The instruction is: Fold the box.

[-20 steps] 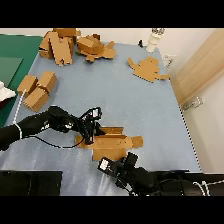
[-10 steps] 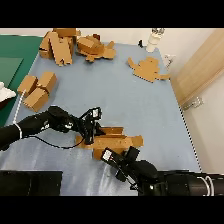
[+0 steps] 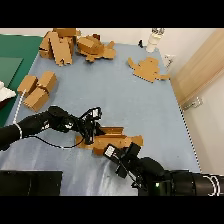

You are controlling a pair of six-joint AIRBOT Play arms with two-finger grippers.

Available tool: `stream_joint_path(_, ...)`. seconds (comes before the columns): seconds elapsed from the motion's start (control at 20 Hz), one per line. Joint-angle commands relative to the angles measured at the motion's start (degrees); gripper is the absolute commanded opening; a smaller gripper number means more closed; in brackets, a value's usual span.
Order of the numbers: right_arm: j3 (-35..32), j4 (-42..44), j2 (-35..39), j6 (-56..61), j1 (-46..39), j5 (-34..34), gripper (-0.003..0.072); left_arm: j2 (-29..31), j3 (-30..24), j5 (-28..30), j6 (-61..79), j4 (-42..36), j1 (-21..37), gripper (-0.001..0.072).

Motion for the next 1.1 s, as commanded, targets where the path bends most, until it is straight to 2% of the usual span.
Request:
stream_joint_path(0.0,-0.02,-0.74,0.09,0.17,-2.95,-0.92,0.0284,-0.04,0.07,0.0,0.02,-0.02,-0.02,0.0015)
stream_joint_path(0.1,-0.04,-0.74,0.09,3.19,-4.31,-2.64,0.0285,-0.04,0.07,0.02,0.02,-0.02,-0.02,0.0015)
stream_joint_path(0.15,-0.07,-0.7,0.09,0.81,-5.27,-4.63,0.0285,-0.04,0.07,0.04,0.04,-0.02,-0.02,0.0015)
stream_joint_path(0.25,-0.96,3.3,0.2,-12.22,-7.98,-10.01,0.0285,-0.04,0.07,0.02,0.02,0.0,-0.02,0.0015)
stream_joint_path(0.4,-1.84,20.44,0.24,-32.57,-16.79,-12.11,0.0285,-0.04,0.07,0.02,0.02,0.0,-0.02,0.0015)
stream_joint_path(0.55,-1.84,44.92,1.84,-64.0,-27.28,-15.72,0.0285,-0.04,0.07,0.02,0.02,0.0,-0.02,0.0015)
stream_joint_path(0.65,-1.84,61.02,2.64,-84.02,-35.41,-13.9,0.0285,-0.04,0.07,0.0,0.02,-0.02,-0.02,0.0015)
stream_joint_path(0.75,-1.81,71.87,1.9,-97.42,-42.97,-9.99,0.0286,-0.04,0.07,0.0,0.02,-0.02,-0.02,0.0015)
stream_joint_path(0.8,-1.81,74.53,1.57,-101.0,-45.11,-9.68,0.0286,-0.07,0.07,0.0,0.02,0.0,-0.02,0.0015)
stream_joint_path(0.95,-1.53,74.16,1.53,-105.09,-48.39,-10.47,0.0286,-0.07,0.07,0.0,0.02,-0.02,-0.02,0.0015)
stream_joint_path(1.05,-1.53,71.41,1.53,-105.68,-48.7,-10.1,0.0347,-0.2,0.07,0.02,0.02,-0.02,-0.02,0.0015)
